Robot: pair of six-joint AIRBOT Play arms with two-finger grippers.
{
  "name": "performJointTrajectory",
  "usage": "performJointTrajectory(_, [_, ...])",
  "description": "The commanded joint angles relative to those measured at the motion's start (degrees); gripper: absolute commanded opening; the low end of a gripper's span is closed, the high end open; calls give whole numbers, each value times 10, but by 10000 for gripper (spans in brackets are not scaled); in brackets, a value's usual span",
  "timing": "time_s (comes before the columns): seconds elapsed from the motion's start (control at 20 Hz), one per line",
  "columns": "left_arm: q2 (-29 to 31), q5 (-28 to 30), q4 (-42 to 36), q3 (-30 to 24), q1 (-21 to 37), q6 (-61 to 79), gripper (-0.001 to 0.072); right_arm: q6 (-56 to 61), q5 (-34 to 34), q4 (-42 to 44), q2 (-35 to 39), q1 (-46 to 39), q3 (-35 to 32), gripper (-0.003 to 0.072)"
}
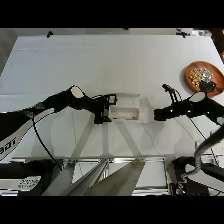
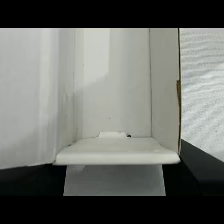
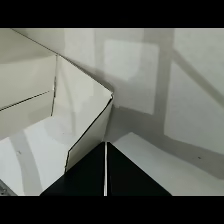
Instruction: Fold the box and place the chain.
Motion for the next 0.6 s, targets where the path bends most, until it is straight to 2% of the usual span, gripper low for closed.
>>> performJointTrajectory(0.0, [0, 0, 0, 0, 0, 0, 414, -12, 1, 16, -11, 1, -2, 6])
performJointTrajectory(0.15, [0, 0, 0, 0, 0, 0, 414, -32, 8, 40, -11, 1, -2, 6])
performJointTrajectory(0.4, [0, 0, 0, 0, 0, 0, 414, -116, 71, 151, -11, 0, -2, 20])
performJointTrajectory(0.5, [0, 0, 0, 0, 0, 0, 414, -115, 72, 153, -11, 0, -2, 272])
performJointTrajectory(0.55, [0, 0, 0, 0, 0, 0, 414, -114, 72, 153, -11, 0, -2, 299])
